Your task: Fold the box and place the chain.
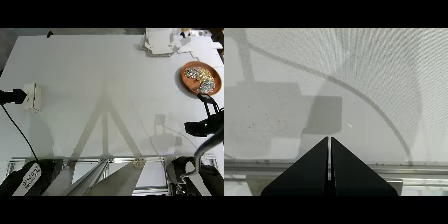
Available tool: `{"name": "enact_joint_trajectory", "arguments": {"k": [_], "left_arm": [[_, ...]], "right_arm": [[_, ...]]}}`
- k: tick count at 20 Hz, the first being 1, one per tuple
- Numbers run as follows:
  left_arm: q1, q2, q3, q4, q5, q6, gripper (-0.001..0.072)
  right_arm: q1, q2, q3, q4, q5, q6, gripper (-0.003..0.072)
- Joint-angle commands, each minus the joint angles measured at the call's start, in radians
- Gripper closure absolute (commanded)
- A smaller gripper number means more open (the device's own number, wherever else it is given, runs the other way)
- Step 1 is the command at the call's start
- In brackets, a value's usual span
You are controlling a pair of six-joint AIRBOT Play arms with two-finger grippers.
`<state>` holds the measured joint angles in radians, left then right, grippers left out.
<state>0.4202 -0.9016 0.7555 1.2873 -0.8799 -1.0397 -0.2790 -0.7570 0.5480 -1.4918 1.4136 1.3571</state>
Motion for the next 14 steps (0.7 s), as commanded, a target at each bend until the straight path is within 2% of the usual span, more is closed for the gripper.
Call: {"name": "enact_joint_trajectory", "arguments": {"k": [1, 5, 14], "left_arm": [[-0.057, 0.039, 0.0, -0.015, 0.008, 0.0, 0.0012], [-0.101, 0.037, 0.0, -0.015, 0.008, 0.0, 0.0012], [-0.103, 0.037, 0.0, -0.015, 0.016, 0.0, 0.0012]], "right_arm": [[0.0, 0.001, 0.0, 0.0, 0.0, 0.0, 0.0667], [0.0, 0.001, 0.0, 0.0, 0.0, 0.0, 0.0667], [0.0, 0.001, 0.0, 0.0, 0.0, 0.0, 0.0667]]}}
